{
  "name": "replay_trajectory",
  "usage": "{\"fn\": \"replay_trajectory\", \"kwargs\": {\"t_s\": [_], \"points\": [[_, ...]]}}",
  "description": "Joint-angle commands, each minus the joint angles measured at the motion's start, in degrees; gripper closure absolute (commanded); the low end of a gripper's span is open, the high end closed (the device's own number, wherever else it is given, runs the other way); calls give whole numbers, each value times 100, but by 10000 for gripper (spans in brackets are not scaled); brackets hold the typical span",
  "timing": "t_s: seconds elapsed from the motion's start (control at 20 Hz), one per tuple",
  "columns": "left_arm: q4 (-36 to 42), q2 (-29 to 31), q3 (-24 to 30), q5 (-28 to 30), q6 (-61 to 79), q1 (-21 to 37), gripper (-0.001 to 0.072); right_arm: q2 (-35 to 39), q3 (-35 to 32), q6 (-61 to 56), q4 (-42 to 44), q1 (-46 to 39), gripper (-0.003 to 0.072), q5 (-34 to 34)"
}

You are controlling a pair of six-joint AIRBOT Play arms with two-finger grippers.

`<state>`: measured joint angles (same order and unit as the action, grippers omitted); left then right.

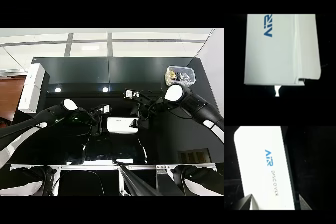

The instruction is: Fold the box and place the chain.

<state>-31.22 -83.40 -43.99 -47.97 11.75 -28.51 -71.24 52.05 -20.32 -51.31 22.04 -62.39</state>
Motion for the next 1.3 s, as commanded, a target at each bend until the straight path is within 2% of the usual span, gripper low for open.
{"fn": "replay_trajectory", "kwargs": {"t_s": [0.0, 0.5, 0.7, 0.95, 1.0, 1.05, 1.25], "points": [[-2, -4, -4, 0, 7, -2, 265, -4, -44, 20, -37, 22, 272, 72], [-2, -4, -4, 0, 7, -2, 265, 2, -39, 15, 72, 22, 273, 50], [-4, -4, -4, 0, 7, -2, 265, 2, -33, -2, 476, 22, 273, -37], [-2, -4, -4, 0, 7, -2, 265, 2, -35, -2, 376, 22, 274, -31], [-2, -4, -4, 0, 7, -2, 265, 2, -37, -2, 365, 24, 310, -37], [-2, -4, -4, 0, 7, -2, 265, 2, -37, -2, 352, 24, 382, -37], [-2, -4, -4, 0, 7, -2, 265, 0, -42, 0, 153, 131, 383, -35]]}}
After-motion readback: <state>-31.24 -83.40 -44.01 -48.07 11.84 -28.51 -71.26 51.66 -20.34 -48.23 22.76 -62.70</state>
